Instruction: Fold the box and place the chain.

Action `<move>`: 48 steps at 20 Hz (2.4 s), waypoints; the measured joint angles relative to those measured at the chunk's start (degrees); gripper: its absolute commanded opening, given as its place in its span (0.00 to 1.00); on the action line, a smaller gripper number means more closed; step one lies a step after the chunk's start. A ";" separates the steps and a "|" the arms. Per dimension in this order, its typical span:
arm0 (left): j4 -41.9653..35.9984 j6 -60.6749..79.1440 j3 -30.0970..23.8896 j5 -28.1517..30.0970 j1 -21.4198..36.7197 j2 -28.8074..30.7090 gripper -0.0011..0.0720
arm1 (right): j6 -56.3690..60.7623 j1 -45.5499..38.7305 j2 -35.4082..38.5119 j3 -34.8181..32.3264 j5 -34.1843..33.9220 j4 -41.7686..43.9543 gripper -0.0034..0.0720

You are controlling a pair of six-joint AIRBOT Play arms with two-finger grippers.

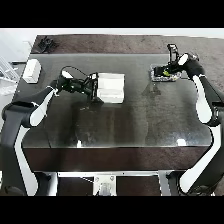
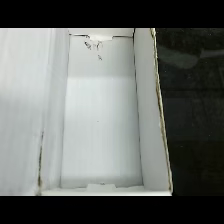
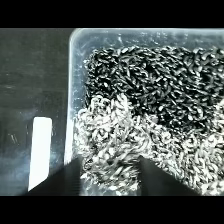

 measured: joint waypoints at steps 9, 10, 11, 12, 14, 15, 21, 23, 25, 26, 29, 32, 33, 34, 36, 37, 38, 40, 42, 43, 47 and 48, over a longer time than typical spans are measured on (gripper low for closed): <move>-0.02 0.00 -0.02 0.02 0.00 0.02 0.60 | 0.57 0.85 0.96 4.85 1.73 -2.82 0.05; -0.02 0.00 0.00 0.02 0.00 0.02 0.60 | 1.20 1.05 1.90 5.60 2.32 -3.89 0.05; -0.02 0.00 0.00 0.02 0.00 0.02 0.60 | 1.77 1.22 2.80 6.05 3.13 -5.42 0.05; -0.02 0.00 -0.02 0.02 0.00 0.02 0.60 | 2.47 1.40 4.04 6.47 4.02 -7.10 0.05; -0.02 0.00 0.00 0.02 0.00 0.02 0.60 | 3.37 1.68 6.75 6.95 5.73 -10.19 0.05; -0.02 0.00 -0.02 0.02 0.00 0.02 0.60 | 3.65 1.92 8.20 7.04 6.80 -11.47 0.05; -0.02 0.00 -0.02 0.02 0.00 0.00 0.60 | 4.33 5.31 21.00 7.45 8.00 -14.01 0.05; -0.02 0.00 0.00 0.02 0.00 0.02 0.60 | 4.35 6.97 25.20 7.45 6.93 -14.29 0.05; -0.02 0.00 0.00 0.02 0.00 0.02 0.60 | 4.37 8.94 29.44 7.45 5.09 -14.47 0.05; -0.02 0.00 0.00 0.02 0.00 0.02 0.60 | 4.37 9.88 31.15 7.50 4.24 -14.47 0.05; -0.02 0.00 0.00 0.02 0.00 0.02 0.60 | 4.37 12.68 34.97 7.45 2.32 -14.69 0.05; -0.02 0.00 0.00 0.00 0.00 0.02 0.60 | 4.35 15.58 37.11 7.48 1.27 -14.69 0.05; -0.02 0.00 0.00 0.02 0.00 0.00 0.60 | 4.35 16.63 37.64 7.45 0.90 -14.71 0.05; -0.02 0.02 0.00 0.02 0.00 0.02 0.60 | 4.35 17.66 38.10 7.48 0.52 -14.71 0.05; -0.02 0.00 0.00 0.00 0.00 0.02 0.60 | 4.35 19.61 38.53 7.50 0.35 -14.69 0.05; -0.02 0.00 -0.02 0.00 0.00 0.02 0.60 | 4.35 20.63 38.66 7.45 0.33 -14.69 0.05; -0.02 0.02 0.00 0.00 0.00 0.02 0.60 | 4.35 21.64 38.82 7.45 0.15 -14.69 0.05; -0.02 0.00 0.00 0.00 0.00 0.00 0.60 | 4.35 23.67 38.97 7.48 0.07 -14.60 0.05; -0.02 0.02 0.00 0.00 0.00 0.02 0.60 | 4.35 25.42 39.01 7.48 0.04 -14.60 0.05; -0.02 0.00 0.00 0.00 0.00 0.00 0.60 | 4.35 26.16 39.04 7.48 0.02 -14.58 0.05; -0.02 0.00 0.00 0.00 0.00 0.02 0.60 | 4.35 27.98 39.04 7.45 -0.04 -14.45 0.05; -0.02 0.00 0.00 0.00 0.00 0.00 0.60 | 4.35 28.24 39.01 7.43 -0.07 -14.36 0.05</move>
